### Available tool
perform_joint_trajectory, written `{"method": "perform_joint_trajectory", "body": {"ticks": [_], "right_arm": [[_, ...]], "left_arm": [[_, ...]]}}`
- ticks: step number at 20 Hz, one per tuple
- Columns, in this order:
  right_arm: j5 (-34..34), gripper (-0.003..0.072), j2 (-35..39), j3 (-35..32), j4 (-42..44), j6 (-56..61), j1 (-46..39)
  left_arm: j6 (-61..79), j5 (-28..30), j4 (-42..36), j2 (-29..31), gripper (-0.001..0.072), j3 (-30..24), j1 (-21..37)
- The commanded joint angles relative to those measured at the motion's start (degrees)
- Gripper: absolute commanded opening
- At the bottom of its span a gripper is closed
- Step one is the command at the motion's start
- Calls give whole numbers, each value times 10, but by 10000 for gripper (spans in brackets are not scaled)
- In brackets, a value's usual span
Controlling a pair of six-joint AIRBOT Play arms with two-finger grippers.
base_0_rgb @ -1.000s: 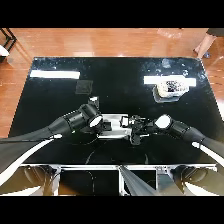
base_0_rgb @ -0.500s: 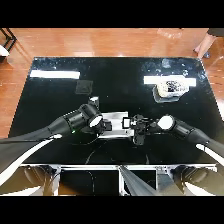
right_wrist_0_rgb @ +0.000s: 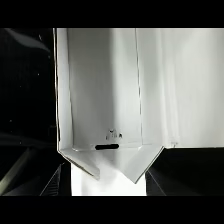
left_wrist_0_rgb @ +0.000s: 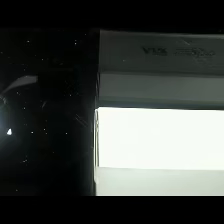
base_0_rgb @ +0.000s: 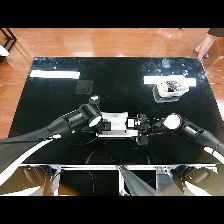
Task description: Fold the box and place the chain.
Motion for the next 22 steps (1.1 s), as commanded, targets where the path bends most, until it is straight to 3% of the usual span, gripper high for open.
{"method": "perform_joint_trajectory", "body": {"ticks": [1,2,4,6,7,13,17,19,20,22], "right_arm": [[5,441,2,0,14,-7,-1],[5,356,2,0,21,-7,-1],[5,357,1,0,38,-7,-1],[5,174,-1,0,49,-5,1],[3,127,-2,0,54,-5,6],[-74,128,-30,0,99,-5,62],[-86,131,-33,0,119,-5,64],[-85,281,-33,0,120,-5,64],[-85,279,-33,0,120,-5,64],[-85,180,-33,0,119,-5,64]], "left_arm": [[4,-3,4,0,20,0,0],[4,-3,4,0,20,0,0],[4,-3,4,0,20,0,0],[4,-3,4,0,20,0,0],[4,-4,4,0,20,0,0],[4,-8,4,0,20,0,0],[4,-7,4,0,20,0,0],[4,-7,4,0,20,0,0],[4,-7,4,0,20,0,0],[4,-8,4,0,20,0,0]]}}
